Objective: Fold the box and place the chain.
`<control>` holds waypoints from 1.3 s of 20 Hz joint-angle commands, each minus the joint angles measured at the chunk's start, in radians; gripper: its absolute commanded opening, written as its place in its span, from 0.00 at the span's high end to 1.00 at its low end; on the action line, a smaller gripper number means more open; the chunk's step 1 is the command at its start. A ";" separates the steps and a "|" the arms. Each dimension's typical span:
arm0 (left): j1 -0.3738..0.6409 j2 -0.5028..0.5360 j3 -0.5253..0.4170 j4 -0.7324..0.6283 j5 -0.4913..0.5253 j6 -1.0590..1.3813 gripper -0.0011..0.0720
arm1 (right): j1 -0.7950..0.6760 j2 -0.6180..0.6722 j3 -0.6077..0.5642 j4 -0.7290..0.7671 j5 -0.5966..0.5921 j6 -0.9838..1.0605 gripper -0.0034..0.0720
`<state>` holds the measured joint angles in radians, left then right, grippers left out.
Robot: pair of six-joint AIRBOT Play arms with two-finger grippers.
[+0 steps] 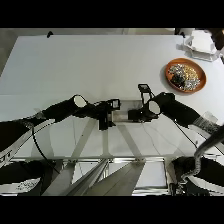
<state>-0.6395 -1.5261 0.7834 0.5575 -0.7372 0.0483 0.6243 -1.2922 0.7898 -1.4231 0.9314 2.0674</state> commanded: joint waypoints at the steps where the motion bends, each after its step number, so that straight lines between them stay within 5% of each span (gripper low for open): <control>1: 0.000 0.001 -0.001 0.000 0.000 0.000 0.42 | 0.006 -0.005 0.002 -0.015 -0.007 0.005 0.75; 4: 0.000 0.001 -0.001 0.000 0.000 0.000 0.42 | 0.006 -0.005 0.002 -0.027 -0.009 0.004 0.93; 6: 0.000 0.001 -0.001 0.000 0.000 0.000 0.42 | 0.006 -0.005 0.002 -0.045 -0.008 0.005 0.94; 11: 0.000 0.001 -0.001 0.000 0.000 0.000 0.42 | 0.006 -0.005 0.002 -0.051 -0.023 0.032 0.69; 19: 0.000 0.001 -0.001 0.000 0.000 0.000 0.42 | 0.035 -0.017 0.060 -0.167 0.061 0.098 0.69; 22: 0.000 0.001 -0.001 0.000 0.000 0.000 0.42 | 0.044 -0.063 0.060 -0.153 0.128 0.097 0.57; 26: 0.000 0.001 -0.001 0.000 0.000 0.000 0.42 | 0.079 -0.090 0.060 -0.168 0.120 0.098 0.65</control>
<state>-0.6395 -1.5261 0.7830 0.5583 -0.7368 0.0502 0.6849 -1.3647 0.8482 -1.5822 1.0275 2.1643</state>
